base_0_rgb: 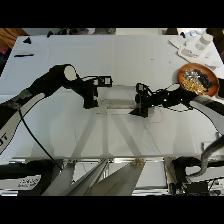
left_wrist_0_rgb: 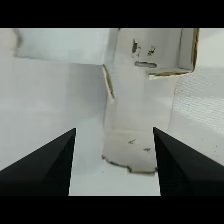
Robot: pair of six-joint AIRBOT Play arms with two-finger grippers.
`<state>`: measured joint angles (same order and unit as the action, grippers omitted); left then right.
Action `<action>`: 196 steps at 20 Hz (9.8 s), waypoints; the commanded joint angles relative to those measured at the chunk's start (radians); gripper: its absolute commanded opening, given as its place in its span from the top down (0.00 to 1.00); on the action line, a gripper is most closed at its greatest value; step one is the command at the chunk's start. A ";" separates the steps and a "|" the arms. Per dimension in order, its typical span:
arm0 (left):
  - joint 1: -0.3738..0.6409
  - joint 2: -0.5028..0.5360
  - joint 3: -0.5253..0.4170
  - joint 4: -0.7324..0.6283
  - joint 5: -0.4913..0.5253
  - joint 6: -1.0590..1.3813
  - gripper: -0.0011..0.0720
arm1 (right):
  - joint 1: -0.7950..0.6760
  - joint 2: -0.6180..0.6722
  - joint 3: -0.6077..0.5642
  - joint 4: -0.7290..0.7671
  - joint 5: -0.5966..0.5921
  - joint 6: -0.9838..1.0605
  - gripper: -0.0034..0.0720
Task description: Fold the box and place the chain.
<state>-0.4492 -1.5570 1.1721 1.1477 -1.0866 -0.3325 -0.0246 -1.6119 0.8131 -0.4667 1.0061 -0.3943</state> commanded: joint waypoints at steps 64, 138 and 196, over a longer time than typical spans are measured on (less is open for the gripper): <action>0.008 0.003 -0.004 -0.225 -0.044 0.058 0.97 | 0.000 0.000 0.000 0.000 0.000 0.000 0.29; 0.177 0.064 -0.347 -0.565 0.163 -0.653 0.97 | 0.000 0.000 0.000 0.000 0.000 0.000 0.29; 0.021 0.107 -0.324 -0.701 0.314 -0.506 0.44 | 0.000 0.000 0.000 0.000 0.000 0.000 0.29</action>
<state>-0.4168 -1.4525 0.8467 0.4271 -0.7815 -0.8371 -0.0250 -1.6119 0.8131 -0.4679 1.0065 -0.3943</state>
